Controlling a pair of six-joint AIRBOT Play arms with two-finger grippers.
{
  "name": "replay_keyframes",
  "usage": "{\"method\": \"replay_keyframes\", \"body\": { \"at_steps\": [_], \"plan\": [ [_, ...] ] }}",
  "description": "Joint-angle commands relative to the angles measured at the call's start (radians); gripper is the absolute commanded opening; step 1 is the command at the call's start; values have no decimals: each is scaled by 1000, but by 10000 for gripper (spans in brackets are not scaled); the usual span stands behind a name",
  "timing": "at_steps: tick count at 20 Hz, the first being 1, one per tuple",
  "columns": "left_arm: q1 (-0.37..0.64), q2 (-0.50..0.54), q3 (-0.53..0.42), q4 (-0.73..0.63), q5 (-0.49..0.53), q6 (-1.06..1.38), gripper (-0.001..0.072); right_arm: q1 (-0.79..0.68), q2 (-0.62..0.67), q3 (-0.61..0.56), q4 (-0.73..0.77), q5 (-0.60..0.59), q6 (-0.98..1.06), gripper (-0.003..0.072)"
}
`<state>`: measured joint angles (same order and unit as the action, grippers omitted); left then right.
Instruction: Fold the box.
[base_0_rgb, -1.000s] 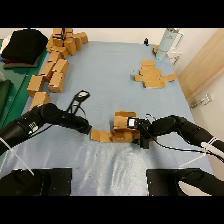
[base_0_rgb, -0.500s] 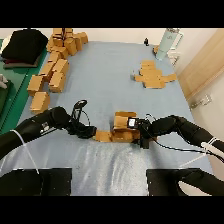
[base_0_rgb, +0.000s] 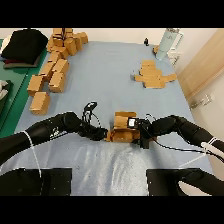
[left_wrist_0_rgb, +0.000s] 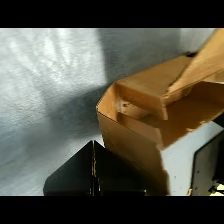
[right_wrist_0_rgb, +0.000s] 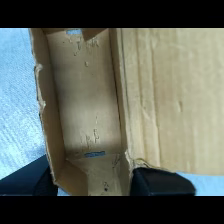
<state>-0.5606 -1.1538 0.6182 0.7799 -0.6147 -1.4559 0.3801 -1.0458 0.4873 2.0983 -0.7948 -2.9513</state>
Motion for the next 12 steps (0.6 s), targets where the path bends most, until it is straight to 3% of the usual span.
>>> {"method": "replay_keyframes", "body": {
  "at_steps": [1,3,4,5,12],
  "plan": [
    [-18,15,34,-11,10,-1,15,0,0,1,0,0,0,505],
    [-18,15,60,-11,10,-1,17,0,0,1,0,0,0,504],
    [-18,15,70,-11,8,-1,165,0,0,1,0,0,0,504],
    [-18,15,79,-11,5,0,413,0,0,1,0,0,0,504],
    [-31,2,92,-95,6,24,405,0,0,1,0,0,0,505]
  ]
}}
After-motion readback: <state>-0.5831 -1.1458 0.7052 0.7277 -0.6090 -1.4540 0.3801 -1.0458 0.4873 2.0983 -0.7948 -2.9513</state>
